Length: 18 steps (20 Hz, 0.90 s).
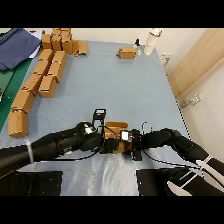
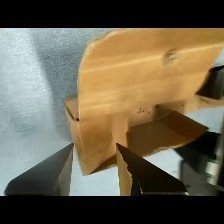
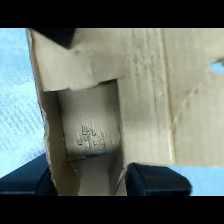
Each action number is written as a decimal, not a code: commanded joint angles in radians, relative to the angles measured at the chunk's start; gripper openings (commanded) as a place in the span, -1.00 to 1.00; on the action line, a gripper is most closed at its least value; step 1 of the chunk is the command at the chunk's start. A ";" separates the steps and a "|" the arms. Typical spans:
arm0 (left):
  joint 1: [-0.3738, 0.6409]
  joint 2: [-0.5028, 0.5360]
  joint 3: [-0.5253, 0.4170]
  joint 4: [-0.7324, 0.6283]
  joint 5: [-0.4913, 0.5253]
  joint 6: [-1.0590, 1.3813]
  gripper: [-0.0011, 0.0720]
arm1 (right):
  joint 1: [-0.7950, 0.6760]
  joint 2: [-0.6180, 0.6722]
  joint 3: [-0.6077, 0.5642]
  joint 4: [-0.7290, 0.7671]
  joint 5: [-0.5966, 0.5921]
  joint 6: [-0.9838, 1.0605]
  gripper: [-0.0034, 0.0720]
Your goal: Fold the box.
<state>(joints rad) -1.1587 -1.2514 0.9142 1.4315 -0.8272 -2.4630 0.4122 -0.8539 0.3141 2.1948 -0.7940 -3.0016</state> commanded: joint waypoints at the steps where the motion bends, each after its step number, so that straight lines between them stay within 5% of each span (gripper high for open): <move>1: -0.039 -0.060 0.073 0.069 -0.109 -0.070 0.21 | 0.001 0.000 0.000 0.000 0.000 0.000 0.41; 18: -0.047 -0.276 0.264 0.141 -0.290 -0.126 0.21 | 0.001 0.000 0.000 0.000 0.000 0.000 0.40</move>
